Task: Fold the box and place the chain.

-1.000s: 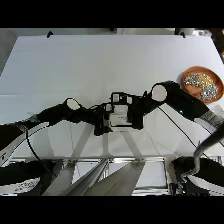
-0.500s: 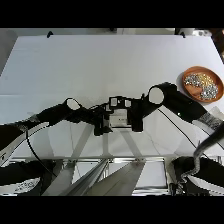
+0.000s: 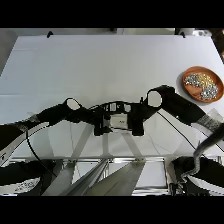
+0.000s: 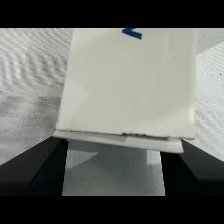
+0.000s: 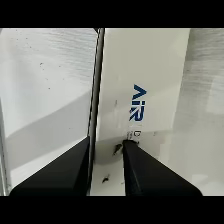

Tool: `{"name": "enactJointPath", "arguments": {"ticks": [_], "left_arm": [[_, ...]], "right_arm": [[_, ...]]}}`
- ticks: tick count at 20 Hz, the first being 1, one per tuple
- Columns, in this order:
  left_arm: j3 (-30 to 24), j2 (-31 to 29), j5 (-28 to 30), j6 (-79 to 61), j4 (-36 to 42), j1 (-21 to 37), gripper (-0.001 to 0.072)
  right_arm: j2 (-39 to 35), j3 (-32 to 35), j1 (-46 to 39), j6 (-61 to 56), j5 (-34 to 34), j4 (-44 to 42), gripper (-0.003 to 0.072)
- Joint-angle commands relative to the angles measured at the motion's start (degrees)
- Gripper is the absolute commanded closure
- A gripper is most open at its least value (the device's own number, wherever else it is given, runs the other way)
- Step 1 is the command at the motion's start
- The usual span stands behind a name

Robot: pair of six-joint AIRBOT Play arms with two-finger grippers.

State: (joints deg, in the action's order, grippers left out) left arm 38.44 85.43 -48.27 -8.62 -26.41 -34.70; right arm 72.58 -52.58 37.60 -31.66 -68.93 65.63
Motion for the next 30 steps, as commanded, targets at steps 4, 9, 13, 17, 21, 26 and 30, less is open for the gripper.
{"name": "enactJointPath", "arguments": {"ticks": [4,9,13,17,21,26,30], "left_arm": [[0.02,-0.02,0.02,0.09,0.17,-0.02,0.0419],[0.02,-0.02,0.02,0.09,0.17,-0.02,0.0419],[0.02,-0.02,0.02,0.09,0.17,-0.02,0.0419],[0.02,-0.02,0.02,0.09,0.17,-0.02,0.0419],[0.02,-0.02,0.02,0.09,0.17,-0.02,0.0419],[0.02,-0.02,0.02,0.09,0.17,-0.02,0.0419],[0.02,-0.02,0.02,0.09,0.17,-0.02,0.0419]], "right_arm": [[-3.04,0.22,0.13,0.00,5.68,-0.09,0.0403],[-4.50,0.22,0.13,0.00,9.46,0.13,0.0404],[-5.46,0.22,0.13,-0.22,9.55,1.53,0.0405],[-5.49,0.22,0.11,-4.96,7.89,7.02,0.0414],[-5.51,0.22,0.11,-7.37,5.64,10.73,0.0448],[-5.64,0.22,0.11,-7.39,5.40,10.84,0.0450],[-5.73,0.22,0.11,-7.41,4.13,10.88,0.0510]]}}
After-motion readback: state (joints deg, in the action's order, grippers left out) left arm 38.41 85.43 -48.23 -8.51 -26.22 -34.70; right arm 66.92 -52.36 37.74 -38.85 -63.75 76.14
